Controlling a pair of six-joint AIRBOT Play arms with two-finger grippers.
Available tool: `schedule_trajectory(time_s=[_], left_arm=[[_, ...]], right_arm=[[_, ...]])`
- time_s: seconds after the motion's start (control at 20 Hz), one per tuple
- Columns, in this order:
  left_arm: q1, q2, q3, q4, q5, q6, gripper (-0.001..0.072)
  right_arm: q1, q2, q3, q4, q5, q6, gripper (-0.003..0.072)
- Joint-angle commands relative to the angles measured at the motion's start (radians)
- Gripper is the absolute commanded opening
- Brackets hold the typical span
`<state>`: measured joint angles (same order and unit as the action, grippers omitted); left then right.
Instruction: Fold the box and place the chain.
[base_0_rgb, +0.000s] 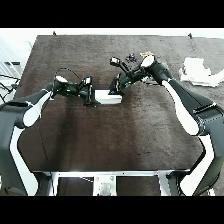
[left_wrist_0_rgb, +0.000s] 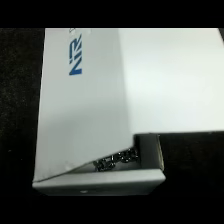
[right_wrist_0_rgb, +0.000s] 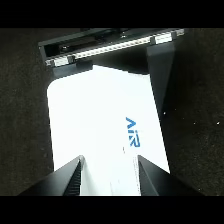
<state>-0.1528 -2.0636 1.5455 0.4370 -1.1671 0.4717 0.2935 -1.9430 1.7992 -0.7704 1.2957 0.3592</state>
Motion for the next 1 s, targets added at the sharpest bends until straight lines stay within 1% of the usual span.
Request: schedule_trajectory(time_s=[0.0,0.1,0.4,0.8,0.85,0.9,0.95], left_arm=[[0.000,0.000,0.000,0.000,0.000,0.000,0.0531],[0.000,0.000,0.000,0.000,0.000,0.000,0.0530],[0.000,0.000,0.000,0.000,0.000,0.000,0.0531],[0.000,0.000,0.000,0.000,0.000,0.000,0.0531],[0.000,0.000,0.000,0.000,0.000,0.000,0.0531],[0.000,0.000,0.000,0.000,0.000,0.000,0.0531],[0.000,0.000,0.000,0.000,0.000,0.000,0.0531]], right_arm=[[0.002,0.000,0.001,-0.005,0.016,0.006,0.0415],[0.002,-0.001,0.000,-0.008,0.002,0.006,0.0404],[0.002,-0.003,0.001,-0.009,-0.066,0.002,0.0404],[0.002,-0.003,0.001,-0.009,-0.074,-0.002,0.0393],[0.002,-0.003,0.002,-0.008,-0.081,-0.002,0.0390],[0.002,-0.003,0.005,-0.008,-0.084,-0.002,0.0351],[0.002,-0.003,0.012,-0.008,-0.084,-0.001,0.0352]])
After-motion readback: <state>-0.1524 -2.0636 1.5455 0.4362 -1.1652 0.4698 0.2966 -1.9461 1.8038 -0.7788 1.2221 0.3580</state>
